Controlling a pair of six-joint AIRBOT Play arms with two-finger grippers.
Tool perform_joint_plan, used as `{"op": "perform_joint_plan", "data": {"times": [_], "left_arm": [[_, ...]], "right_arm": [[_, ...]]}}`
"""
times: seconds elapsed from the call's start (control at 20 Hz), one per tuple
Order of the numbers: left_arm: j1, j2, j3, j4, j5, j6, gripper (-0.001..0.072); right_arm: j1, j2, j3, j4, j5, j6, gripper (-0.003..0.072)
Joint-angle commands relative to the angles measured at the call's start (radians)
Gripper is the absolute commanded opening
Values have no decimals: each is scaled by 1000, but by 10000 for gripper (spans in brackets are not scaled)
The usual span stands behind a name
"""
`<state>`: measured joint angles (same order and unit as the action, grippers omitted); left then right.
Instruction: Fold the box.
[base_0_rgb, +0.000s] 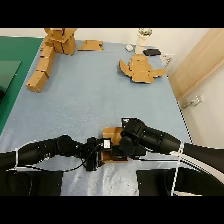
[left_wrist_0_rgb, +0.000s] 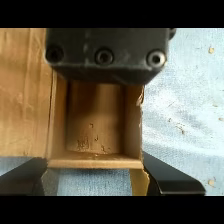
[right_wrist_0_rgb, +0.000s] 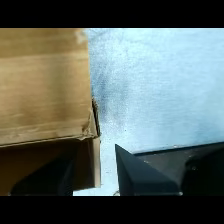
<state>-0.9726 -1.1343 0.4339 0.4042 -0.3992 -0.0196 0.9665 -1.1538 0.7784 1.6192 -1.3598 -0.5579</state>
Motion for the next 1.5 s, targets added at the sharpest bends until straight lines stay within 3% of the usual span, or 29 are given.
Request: {"op": "perform_joint_plan", "data": {"times": [0.0,0.35,0.6,0.7,0.9,1.0,1.05,1.15,1.25,1.35,1.45], "left_arm": [[1,0,1,1,-1,1,545],[1,0,1,1,-1,1,545],[1,0,1,1,-1,1,545],[1,0,1,1,-1,1,545],[1,0,1,1,-1,1,545],[1,0,1,1,-1,1,545],[1,0,1,1,-1,1,545],[1,0,1,1,-1,1,545],[1,0,1,1,-1,1,545],[1,0,1,1,-1,1,545],[1,0,1,1,-1,1,545]], "right_arm": [[0,2,4,0,-21,1,352],[-2,69,73,10,-24,9,351],[-34,95,112,-61,-124,29,337],[-70,95,112,-85,-125,16,263],[-190,95,112,-108,-122,-82,253],[-304,95,111,-116,-103,-193,24],[-376,93,111,-106,-75,-261,4],[-556,72,101,21,53,-463,2],[-784,-12,75,340,156,-730,2],[-959,-149,43,738,129,-1056,2],[-1020,-278,30,964,10,-1313,2]]}}
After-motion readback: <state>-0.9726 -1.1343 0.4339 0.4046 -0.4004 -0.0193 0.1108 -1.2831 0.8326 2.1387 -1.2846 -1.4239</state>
